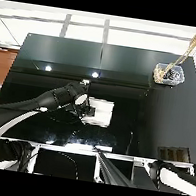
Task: Fold the box and place the chain.
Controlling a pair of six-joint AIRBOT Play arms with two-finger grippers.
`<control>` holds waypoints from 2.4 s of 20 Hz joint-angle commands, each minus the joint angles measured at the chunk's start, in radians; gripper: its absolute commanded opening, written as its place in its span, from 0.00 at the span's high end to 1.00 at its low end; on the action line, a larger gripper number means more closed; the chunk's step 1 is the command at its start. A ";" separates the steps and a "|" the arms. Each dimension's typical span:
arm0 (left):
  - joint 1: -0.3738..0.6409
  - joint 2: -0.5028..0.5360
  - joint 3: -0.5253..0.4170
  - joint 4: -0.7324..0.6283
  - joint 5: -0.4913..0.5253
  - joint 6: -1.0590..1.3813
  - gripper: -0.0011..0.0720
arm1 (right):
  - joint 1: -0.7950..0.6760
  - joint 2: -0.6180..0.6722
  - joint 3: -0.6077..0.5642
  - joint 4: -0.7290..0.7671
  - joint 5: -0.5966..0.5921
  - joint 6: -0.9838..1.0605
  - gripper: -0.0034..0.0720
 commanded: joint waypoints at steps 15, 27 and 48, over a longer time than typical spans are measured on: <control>0.001 -0.001 0.001 0.000 0.007 0.000 0.94 | 0.436 0.444 -0.631 0.368 0.306 -0.212 0.94; 0.001 -0.001 0.001 0.000 0.004 0.000 0.94 | 0.782 0.323 -0.854 0.454 -0.122 -0.127 0.94; 0.001 -0.001 0.001 0.000 0.004 0.000 0.94 | 0.745 0.292 -0.806 0.323 -0.138 -0.075 0.94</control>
